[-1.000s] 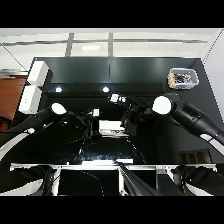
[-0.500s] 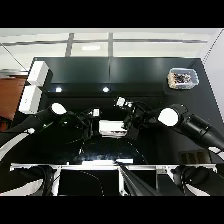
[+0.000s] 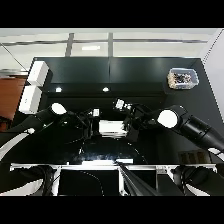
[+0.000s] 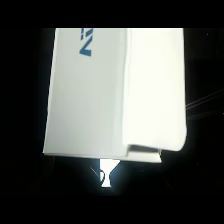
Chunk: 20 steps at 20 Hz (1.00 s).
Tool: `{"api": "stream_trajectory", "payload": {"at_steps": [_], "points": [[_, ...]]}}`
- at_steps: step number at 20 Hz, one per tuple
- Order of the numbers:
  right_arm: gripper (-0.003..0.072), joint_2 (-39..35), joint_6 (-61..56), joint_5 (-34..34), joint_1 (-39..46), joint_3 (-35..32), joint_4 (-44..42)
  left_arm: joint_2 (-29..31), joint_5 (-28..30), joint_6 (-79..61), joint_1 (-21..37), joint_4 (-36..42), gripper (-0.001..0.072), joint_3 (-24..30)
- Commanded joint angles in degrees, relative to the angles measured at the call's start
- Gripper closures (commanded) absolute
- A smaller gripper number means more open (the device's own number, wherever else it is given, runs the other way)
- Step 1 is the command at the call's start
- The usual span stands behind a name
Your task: Fold the box and place the chain.
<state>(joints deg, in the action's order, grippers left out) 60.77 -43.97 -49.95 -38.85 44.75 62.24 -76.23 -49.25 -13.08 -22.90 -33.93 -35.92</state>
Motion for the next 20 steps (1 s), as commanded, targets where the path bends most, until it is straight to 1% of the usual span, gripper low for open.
{"api": "stream_trajectory", "payload": {"at_steps": [1, 6, 11, 20], "points": [[0.044, 0.0, 0.0, -0.42, -0.2, -0.07, 0.68, -0.02, 0.0, 0.0, 0.0, 0.0, 0.0251, -0.02], [0.044, 0.09, 0.0, 0.2, -0.2, -1.18, 0.83, -0.02, 0.0, 0.0, 0.0, 0.0, 0.0251, -0.02], [0.044, 0.09, -0.04, 3.98, -0.2, -1.29, 0.81, -0.02, 0.0, 0.0, 0.0, 0.0, 0.0251, -0.02], [0.0439, 0.09, -0.02, 3.39, -0.31, -1.33, 0.85, -0.02, 0.0, 0.0, 0.0, 0.0, 0.0251, -0.02]]}}
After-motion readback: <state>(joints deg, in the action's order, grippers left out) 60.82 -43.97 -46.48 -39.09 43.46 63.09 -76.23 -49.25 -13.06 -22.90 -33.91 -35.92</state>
